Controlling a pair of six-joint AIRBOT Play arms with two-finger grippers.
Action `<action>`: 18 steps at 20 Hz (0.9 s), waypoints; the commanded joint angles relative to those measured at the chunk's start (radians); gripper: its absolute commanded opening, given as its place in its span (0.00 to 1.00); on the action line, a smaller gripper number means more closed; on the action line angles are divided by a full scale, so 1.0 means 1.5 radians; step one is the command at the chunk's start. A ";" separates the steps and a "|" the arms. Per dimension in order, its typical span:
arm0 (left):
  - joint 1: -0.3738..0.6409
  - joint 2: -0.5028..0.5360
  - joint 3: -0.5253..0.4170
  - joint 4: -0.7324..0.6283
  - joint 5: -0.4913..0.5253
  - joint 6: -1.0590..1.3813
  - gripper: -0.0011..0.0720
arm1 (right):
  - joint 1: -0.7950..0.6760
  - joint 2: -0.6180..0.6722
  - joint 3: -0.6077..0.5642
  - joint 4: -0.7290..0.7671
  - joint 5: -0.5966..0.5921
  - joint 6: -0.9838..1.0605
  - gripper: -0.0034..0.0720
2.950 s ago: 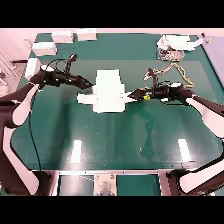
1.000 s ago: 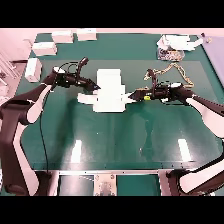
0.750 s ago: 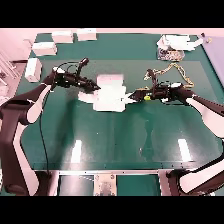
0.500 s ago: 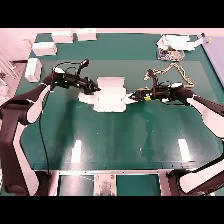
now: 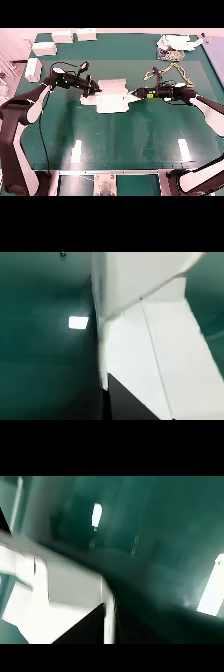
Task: Fold the box and place the chain.
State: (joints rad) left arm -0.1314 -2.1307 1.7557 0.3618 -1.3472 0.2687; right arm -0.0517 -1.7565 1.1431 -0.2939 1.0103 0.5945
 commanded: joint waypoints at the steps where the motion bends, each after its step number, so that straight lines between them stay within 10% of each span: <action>1: 0.002 0.001 0.001 -0.001 0.007 0.039 0.04 | -0.022 0.000 0.000 0.028 0.003 -0.016 0.25; 18: 0.002 0.009 -0.053 -0.037 0.068 0.151 0.03 | -0.057 -0.001 -0.001 0.029 0.000 -0.038 0.25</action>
State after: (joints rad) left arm -0.1299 -2.1204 1.6791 0.3088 -1.2667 0.4683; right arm -0.1337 -1.7573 1.1427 -0.2508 1.0161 0.5388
